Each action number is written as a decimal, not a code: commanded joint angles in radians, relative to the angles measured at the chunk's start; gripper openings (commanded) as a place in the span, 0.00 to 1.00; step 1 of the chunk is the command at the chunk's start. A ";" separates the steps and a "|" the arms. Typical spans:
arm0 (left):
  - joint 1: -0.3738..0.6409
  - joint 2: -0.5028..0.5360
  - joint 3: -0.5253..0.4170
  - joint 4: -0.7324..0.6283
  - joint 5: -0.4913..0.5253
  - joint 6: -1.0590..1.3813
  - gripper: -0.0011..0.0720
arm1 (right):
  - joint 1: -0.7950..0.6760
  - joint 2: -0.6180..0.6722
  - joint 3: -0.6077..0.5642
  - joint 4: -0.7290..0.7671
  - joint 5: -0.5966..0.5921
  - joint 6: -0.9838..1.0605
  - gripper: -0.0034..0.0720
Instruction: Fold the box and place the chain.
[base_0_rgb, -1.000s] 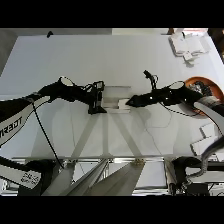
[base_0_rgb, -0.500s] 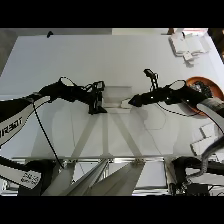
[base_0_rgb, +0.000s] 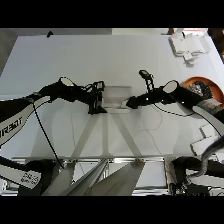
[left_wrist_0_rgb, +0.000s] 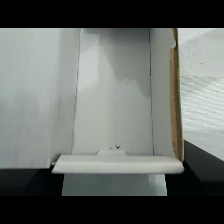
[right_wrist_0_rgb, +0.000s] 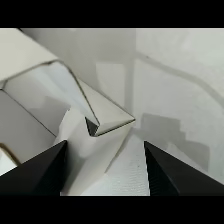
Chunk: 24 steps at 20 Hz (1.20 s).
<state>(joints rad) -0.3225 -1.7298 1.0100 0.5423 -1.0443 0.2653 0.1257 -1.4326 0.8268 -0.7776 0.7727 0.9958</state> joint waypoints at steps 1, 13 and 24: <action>0.001 0.000 0.000 0.000 0.000 0.000 0.45 | 0.054 0.001 0.037 -0.304 -0.051 0.285 0.75; 0.001 0.000 0.000 0.000 0.000 0.000 0.45 | 0.208 0.000 0.121 -0.526 -0.053 0.678 0.75; 0.001 0.000 0.000 0.000 0.000 0.000 0.45 | 0.256 -0.053 0.240 -0.805 0.115 0.968 0.72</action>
<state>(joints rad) -0.3225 -1.7298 1.0100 0.5423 -1.0447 0.2642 0.3687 -1.4719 1.0168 -1.4975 0.8398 1.8805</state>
